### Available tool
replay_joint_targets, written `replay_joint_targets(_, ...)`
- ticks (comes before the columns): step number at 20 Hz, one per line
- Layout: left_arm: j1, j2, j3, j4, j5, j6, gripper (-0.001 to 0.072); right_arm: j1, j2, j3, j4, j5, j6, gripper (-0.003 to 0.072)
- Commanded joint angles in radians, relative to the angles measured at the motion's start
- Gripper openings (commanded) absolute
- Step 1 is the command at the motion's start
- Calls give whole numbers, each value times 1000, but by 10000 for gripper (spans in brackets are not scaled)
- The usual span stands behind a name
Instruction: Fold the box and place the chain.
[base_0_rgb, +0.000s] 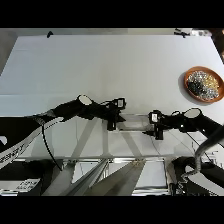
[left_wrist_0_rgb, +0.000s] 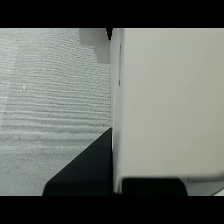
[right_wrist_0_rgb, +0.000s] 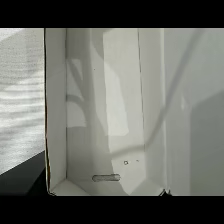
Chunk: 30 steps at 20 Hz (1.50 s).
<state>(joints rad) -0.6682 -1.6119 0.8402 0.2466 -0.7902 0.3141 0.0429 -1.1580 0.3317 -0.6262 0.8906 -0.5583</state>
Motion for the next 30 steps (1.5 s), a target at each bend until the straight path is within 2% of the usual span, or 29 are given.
replay_joint_targets(1, 0, 1, 1, 0, 1, 0, 11, 1, 0, 0, -6, -11, -1, 356)
replay_joint_targets(22, 0, 1, 0, -4, -1, -1, 11, 1, 0, 0, -5, -18, 0, 358)
replay_joint_targets(30, 0, 1, 1, -6, -74, -51, 11, 1, 0, 0, -5, -18, 0, 358)
